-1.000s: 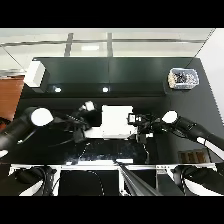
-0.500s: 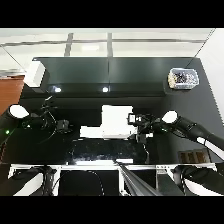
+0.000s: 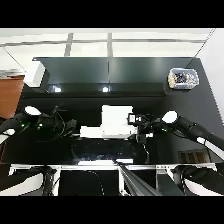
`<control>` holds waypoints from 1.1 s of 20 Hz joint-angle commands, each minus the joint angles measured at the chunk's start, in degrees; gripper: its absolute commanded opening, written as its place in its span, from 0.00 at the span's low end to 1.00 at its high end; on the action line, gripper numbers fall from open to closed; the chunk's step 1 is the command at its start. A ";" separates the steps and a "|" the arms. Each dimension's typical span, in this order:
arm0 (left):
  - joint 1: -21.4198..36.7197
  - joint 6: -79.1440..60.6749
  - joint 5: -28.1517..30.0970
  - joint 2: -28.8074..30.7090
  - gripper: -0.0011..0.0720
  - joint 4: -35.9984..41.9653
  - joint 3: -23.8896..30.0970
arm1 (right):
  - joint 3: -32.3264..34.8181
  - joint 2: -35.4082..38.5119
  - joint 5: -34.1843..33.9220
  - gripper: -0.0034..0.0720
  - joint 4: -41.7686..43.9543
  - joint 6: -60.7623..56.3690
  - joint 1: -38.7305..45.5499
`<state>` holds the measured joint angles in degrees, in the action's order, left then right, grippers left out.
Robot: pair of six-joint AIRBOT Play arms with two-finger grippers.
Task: Fold the box and place the chain.
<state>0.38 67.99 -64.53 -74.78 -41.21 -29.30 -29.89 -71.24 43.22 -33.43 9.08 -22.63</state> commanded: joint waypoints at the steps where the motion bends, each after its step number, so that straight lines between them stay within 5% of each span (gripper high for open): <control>1: -4.74 -3.82 1.05 -2.38 0.05 6.73 0.02 | -0.04 -0.02 0.04 0.31 0.00 0.00 0.00; 10: -7.91 -13.09 0.52 -2.47 0.06 15.80 0.00 | -0.04 -0.02 0.02 0.31 0.00 0.00 0.00; 11: -7.91 -14.23 -0.04 -2.47 0.19 16.96 0.00 | -0.04 -0.02 0.02 0.31 0.00 0.00 0.00; 13: -7.89 -14.23 -0.28 -2.45 0.75 18.23 -0.02 | -0.04 -0.02 0.02 0.31 0.00 0.00 0.00; 15: -7.89 -14.23 -0.68 -2.45 0.81 18.14 -0.39 | -0.04 -0.02 0.04 0.31 0.00 0.02 0.00; 17: -8.09 -14.27 -2.27 -2.45 0.99 18.12 -1.66 | -0.04 -0.02 0.02 0.31 0.00 0.00 0.00; 22: -13.81 -7.52 -3.85 -2.45 0.95 9.86 -8.35 | -0.04 -0.02 0.02 0.31 0.00 0.02 0.00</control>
<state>-10.48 55.66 -67.94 -77.21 -25.98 -34.37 -29.89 -71.24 43.24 -33.45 9.10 -22.65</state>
